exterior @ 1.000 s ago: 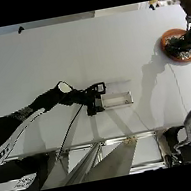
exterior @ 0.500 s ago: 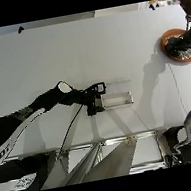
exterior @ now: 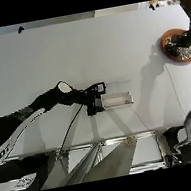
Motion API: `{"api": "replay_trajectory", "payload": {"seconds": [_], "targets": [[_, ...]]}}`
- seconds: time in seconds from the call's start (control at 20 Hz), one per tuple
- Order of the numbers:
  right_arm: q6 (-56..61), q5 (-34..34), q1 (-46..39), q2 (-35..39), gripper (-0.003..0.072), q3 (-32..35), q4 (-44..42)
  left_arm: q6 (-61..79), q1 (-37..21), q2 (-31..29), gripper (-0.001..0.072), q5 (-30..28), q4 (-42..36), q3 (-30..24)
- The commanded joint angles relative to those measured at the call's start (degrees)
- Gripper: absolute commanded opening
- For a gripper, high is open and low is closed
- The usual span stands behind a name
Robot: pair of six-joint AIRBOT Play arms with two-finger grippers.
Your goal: Fold the box and place the chain.
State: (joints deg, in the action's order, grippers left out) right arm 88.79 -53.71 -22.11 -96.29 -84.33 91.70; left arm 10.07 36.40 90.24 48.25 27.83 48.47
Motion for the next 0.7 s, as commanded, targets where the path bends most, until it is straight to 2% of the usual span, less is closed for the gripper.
{"api": "replay_trajectory", "payload": {"seconds": [0.0, 0.25, 0.65], "targets": [[-2.95, -1.36, -0.04, 6.75, 0.0015, -0.07, 0.96, 0.0, 0.0, -0.04, 0.0212, 0.0, 0.02, 0.0], [-9.49, -8.48, -0.02, 18.21, 0.0015, -0.07, -1.42, 0.0, 0.0, -0.04, 0.0212, 0.0, 0.02, 0.0], [-15.85, -23.52, 0.02, 31.1, 0.0015, -0.04, -22.86, 0.0, 0.0, -0.04, 0.0212, 0.0, 0.02, 0.0]]}}
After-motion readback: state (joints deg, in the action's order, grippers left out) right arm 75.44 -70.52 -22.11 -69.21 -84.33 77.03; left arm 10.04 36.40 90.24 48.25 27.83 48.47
